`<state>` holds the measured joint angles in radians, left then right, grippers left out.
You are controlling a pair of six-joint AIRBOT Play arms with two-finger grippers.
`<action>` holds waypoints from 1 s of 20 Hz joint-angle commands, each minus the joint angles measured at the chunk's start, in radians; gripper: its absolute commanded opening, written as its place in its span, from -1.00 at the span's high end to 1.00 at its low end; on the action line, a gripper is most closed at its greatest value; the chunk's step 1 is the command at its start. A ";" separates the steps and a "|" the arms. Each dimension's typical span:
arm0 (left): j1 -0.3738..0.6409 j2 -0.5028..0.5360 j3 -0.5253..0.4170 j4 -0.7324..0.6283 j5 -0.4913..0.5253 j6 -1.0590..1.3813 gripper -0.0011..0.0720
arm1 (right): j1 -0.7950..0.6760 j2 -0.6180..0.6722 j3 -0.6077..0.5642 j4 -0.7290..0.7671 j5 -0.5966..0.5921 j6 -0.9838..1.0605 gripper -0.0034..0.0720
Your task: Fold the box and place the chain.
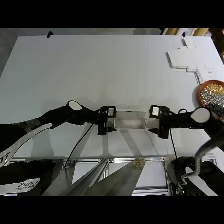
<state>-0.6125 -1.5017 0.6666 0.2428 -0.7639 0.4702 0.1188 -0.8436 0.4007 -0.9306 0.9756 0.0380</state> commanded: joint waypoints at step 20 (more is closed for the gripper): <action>0.000 0.000 0.000 0.000 0.001 0.000 0.56 | 0.000 -0.245 0.000 0.578 -0.415 0.122 0.87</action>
<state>-0.6125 -1.5017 0.6666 0.2420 -0.7631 0.4702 0.1188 -0.9714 0.4004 -0.3939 0.6830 0.1425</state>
